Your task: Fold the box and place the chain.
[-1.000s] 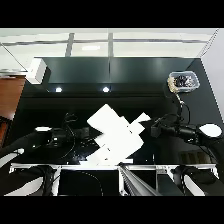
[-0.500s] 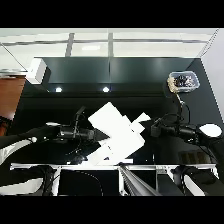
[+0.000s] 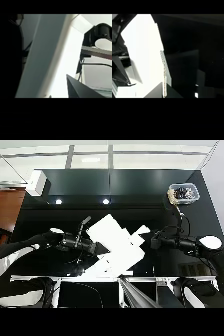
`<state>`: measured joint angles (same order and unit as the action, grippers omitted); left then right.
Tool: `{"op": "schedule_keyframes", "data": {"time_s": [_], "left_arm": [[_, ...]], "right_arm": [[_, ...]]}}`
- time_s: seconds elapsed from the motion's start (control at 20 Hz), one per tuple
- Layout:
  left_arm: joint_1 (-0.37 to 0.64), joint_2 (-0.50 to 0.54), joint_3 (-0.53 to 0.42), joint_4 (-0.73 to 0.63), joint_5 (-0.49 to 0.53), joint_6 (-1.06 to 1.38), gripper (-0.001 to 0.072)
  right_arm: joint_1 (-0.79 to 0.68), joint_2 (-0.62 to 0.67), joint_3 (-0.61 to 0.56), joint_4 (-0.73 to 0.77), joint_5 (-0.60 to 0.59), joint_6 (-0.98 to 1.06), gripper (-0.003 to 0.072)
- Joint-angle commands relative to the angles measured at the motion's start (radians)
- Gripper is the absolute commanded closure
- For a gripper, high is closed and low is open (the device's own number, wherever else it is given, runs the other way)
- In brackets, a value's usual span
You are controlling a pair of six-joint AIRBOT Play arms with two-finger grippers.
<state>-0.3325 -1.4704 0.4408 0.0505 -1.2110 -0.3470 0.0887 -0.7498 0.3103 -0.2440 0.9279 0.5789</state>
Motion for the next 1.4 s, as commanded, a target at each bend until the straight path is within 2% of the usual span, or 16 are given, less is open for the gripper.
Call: {"op": "schedule_keyframes", "data": {"time_s": [0.0,0.15,0.2,0.25,0.35,0.5,0.55,0.6,0.65,0.75,0.8,0.95,1.1,1.25,1.35], "left_arm": [[0.027,-0.001,0.005,0.013,-0.002,-0.001,0.0225],[0.028,-0.001,0.005,0.021,-0.006,0.004,0.0245],[0.028,-0.001,0.005,0.024,-0.006,0.004,0.0390],[0.029,-0.001,0.005,0.025,-0.006,0.004,0.0480],[0.029,-0.002,0.005,0.032,-0.034,0.009,0.0587],[0.029,-0.003,0.006,0.074,-0.069,0.014,0.0681],[0.029,-0.003,0.006,0.077,-0.077,0.014,0.0684],[0.029,-0.003,0.006,0.070,-0.093,0.013,0.0684],[0.029,-0.003,0.011,0.064,-0.132,0.011,0.0685],[0.028,0.001,0.043,0.103,-0.182,0.010,0.0689],[0.026,0.008,0.060,0.140,-0.171,0.008,0.0690],[0.003,0.066,0.109,0.272,-0.059,-0.045,0.0690],[-0.010,0.146,0.144,0.392,-0.018,-0.045,0.0690],[-0.029,0.246,0.149,0.475,0.135,-0.006,0.0690],[-0.057,0.293,0.149,0.460,0.152,0.124,0.0686]], "right_arm": [[0.001,0.001,0.000,0.000,0.007,0.000,0.0677],[0.001,0.001,0.000,0.000,0.007,0.001,0.0677],[0.001,0.001,0.000,0.000,0.007,0.000,0.0677],[0.001,0.001,0.000,0.000,0.007,0.000,0.0676],[0.001,0.001,0.000,0.000,0.007,0.001,0.0676],[0.000,0.001,0.000,-0.002,0.005,0.000,0.0667],[-0.001,0.001,0.000,-0.004,0.005,0.001,0.0490],[-0.012,0.001,0.001,-0.004,0.007,0.028,0.0154],[-0.034,0.001,0.011,-0.005,0.014,0.073,0.0076],[-0.118,0.001,0.085,-0.072,0.099,0.099,0.0077],[-0.164,0.001,0.137,-0.127,0.155,0.099,0.0077],[-0.271,0.001,0.299,-0.357,0.250,0.099,0.0077],[-0.284,0.001,0.379,-0.534,0.187,0.098,0.0077],[-0.284,0.001,0.381,-0.564,0.117,0.093,0.0077],[-0.284,0.001,0.381,-0.575,0.111,0.083,0.0077]]}}
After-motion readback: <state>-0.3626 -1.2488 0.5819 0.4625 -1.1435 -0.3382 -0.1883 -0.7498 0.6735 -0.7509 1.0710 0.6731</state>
